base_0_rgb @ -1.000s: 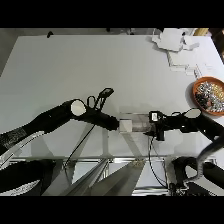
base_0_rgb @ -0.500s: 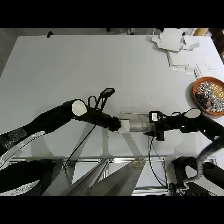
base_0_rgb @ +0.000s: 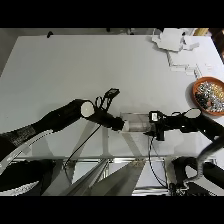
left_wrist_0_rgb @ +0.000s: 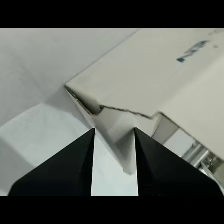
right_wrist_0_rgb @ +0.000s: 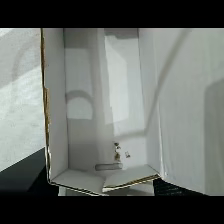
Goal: Fold the box and place the chain.
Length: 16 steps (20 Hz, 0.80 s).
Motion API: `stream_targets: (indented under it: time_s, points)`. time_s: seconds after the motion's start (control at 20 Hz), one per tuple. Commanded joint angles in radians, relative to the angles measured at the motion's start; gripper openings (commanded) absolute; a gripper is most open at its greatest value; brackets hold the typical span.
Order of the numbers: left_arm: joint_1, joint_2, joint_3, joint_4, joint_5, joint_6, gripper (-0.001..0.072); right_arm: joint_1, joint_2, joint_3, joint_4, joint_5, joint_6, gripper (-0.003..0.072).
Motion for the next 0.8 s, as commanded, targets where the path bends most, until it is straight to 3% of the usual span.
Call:
stream_targets:
  time_s: [0.0, 0.25, 0.5, 0.75]
  points:
    - [-0.025, -0.033, 0.045, 0.112, -0.024, -0.165, 0.029, -0.001, 0.0, 0.0, 0.0, 0.0, 0.0, 0.0435]
    - [-0.075, -0.097, 0.148, 0.211, -0.062, -0.316, 0.029, -0.001, 0.0, 0.0, 0.0, 0.0, 0.0, 0.0435]
    - [-0.105, -0.203, 0.309, 0.399, -0.264, -0.588, 0.029, -0.001, 0.0, 0.0, 0.0, 0.0, 0.0, 0.0435]
    - [-0.144, -0.269, 0.391, 0.456, -0.342, -0.766, 0.0289, -0.001, 0.0, 0.0, 0.0, 0.0, 0.0, 0.0435]
